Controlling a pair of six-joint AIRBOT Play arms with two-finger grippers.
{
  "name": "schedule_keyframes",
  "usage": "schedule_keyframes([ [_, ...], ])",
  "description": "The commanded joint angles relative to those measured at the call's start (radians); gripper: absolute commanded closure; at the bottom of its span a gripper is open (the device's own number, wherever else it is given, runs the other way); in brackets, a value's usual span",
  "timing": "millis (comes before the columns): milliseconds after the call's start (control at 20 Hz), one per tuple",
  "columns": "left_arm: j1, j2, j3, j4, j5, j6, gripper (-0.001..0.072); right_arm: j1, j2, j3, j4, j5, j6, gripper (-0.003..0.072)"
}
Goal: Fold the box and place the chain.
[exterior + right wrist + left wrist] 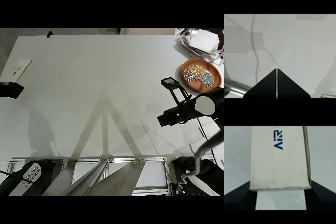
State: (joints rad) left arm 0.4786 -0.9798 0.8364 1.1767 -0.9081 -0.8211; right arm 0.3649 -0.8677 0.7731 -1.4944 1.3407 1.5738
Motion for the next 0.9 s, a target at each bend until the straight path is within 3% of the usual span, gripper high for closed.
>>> schedule_keyframes([
  [0,0.023,-0.064,-0.041,0.059,0.012,-0.052,0.0707,0.001,0.001,0.001,0.0,0.0,0.001,0.0675],
  [250,0.023,-0.148,-0.097,0.06,0.03,-0.052,0.0688,0.001,0.001,0.001,0.01,0.002,0.001,0.0675],
  [300,0.023,-0.157,-0.101,0.06,0.029,-0.051,0.0607,0.001,0.001,0.001,0.012,0.01,0.001,0.0675],
  [400,0.023,-0.159,-0.103,0.059,0.033,-0.051,0.0313,0.001,0.001,0.001,0.01,0.011,0.0,0.0675],
  [600,0.016,-0.158,-0.103,0.068,0.029,-0.051,0.0014,0.001,0.001,0.001,0.01,0.008,0.0,0.0675],
  [850,-0.021,-0.129,-0.103,0.122,0.005,-0.051,0.0015,0.001,0.001,0.001,0.01,0.008,0.0,0.0675],
])
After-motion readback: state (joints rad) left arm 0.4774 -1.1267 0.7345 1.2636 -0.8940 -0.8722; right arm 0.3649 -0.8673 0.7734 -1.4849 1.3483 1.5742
